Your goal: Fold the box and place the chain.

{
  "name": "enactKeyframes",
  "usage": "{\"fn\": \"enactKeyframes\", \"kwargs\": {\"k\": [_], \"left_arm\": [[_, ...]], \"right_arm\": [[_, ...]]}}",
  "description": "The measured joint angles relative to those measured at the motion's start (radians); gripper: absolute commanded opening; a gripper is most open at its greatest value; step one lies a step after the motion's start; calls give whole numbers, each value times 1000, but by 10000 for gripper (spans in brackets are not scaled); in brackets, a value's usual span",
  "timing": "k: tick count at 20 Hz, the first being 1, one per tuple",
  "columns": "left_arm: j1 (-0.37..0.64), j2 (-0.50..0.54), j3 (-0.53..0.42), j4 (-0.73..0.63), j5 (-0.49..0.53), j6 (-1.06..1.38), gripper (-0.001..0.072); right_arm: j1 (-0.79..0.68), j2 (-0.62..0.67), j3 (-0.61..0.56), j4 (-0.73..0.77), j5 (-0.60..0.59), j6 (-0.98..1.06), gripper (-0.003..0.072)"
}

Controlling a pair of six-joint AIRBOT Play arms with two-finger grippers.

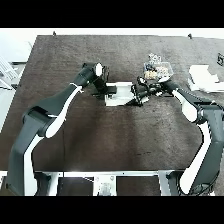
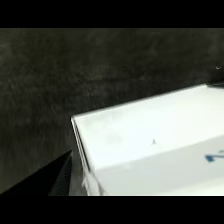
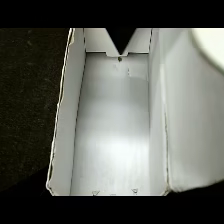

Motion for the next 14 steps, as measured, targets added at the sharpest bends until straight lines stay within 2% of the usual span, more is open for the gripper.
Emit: {"fn": "enactKeyframes", "kwargs": {"k": [6, 11, 12, 13, 14], "left_arm": [[0, 13, 22, -1, -44, 16, 436], [5, 57, 24, 0, -143, 64, 441], [8, 71, 24, 8, -164, 78, 595], [13, 90, 24, 18, -180, 93, 665], [17, 110, 23, 26, -195, 108, 665]], "right_arm": [[0, 0, 0, 1, 1, 2, 366], [0, 0, 0, 2, 2, 3, 366], [0, 0, 0, 2, 2, 3, 366], [0, 0, 0, 2, 2, 3, 366], [0, 0, 0, 3, 2, 3, 366]]}}
